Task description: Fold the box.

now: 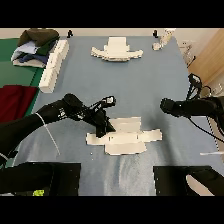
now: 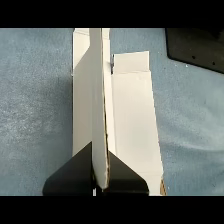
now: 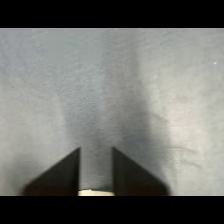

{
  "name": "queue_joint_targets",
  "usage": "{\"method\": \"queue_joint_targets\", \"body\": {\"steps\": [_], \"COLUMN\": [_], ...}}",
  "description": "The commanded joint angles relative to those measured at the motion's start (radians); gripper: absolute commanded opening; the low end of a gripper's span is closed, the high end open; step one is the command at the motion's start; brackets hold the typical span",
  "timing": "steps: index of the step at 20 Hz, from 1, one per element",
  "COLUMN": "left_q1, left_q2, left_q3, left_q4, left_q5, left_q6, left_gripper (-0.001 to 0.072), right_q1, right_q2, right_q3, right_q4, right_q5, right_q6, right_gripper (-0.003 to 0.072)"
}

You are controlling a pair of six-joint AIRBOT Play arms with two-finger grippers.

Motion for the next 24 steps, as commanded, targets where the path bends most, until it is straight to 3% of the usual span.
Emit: {"method": "queue_joint_targets", "body": {"steps": [1, 5, 8, 12, 14, 15, 16, 17, 18, 24], "left_q1": [0.0, 0.0, 0.0, 0.0, 0.0, 0.0, 0.0, 0.0, 0.0, 0.0], "left_q2": [-0.001, -0.001, -0.001, -0.001, -0.001, -0.001, -0.001, -0.001, -0.001, -0.001], "left_q3": [-0.002, 0.0, 0.0, 0.0, 0.0, 0.0, 0.0, 0.0, 0.0, 0.0], "left_q4": [0.005, 0.004, 0.004, 0.004, 0.004, 0.004, 0.004, 0.004, 0.004, 0.004], "left_q5": [0.005, 0.005, 0.005, 0.005, 0.005, 0.005, 0.005, 0.006, 0.006, 0.005], "left_q6": [-0.001, 0.0, -0.001, -0.001, 0.0, -0.001, -0.001, 0.0, -0.001, -0.001], "left_gripper": [0.0013, 0.0013, 0.0013, 0.0013, 0.0013, 0.0013, 0.0013, 0.0013, 0.0013, 0.0013], "right_q1": [0.001, 0.041, 0.201, 0.569, 0.768, 0.849, 0.92, 0.969, 1.002, 1.023], "right_q2": [0.0, 0.009, 0.048, 0.137, 0.165, 0.165, 0.154, 0.139, 0.113, -0.09], "right_q3": [0.001, 0.001, -0.006, -0.055, -0.088, -0.098, -0.105, -0.109, -0.11, -0.11], "right_q4": [0.086, 0.161, 0.161, 0.111, -0.008, -0.07, -0.144, -0.209, -0.27, -0.373], "right_q5": [-0.089, -0.321, -0.439, -0.436, -0.404, -0.384, -0.351, -0.312, -0.27, -0.124], "right_q6": [-0.066, -0.123, -0.122, -0.075, -0.082, -0.107, -0.152, -0.194, -0.234, -0.345], "right_gripper": [0.0006, 0.0005, 0.0005, 0.0004, 0.0007, 0.0062, 0.0388, 0.064, 0.0704, 0.0704]}}
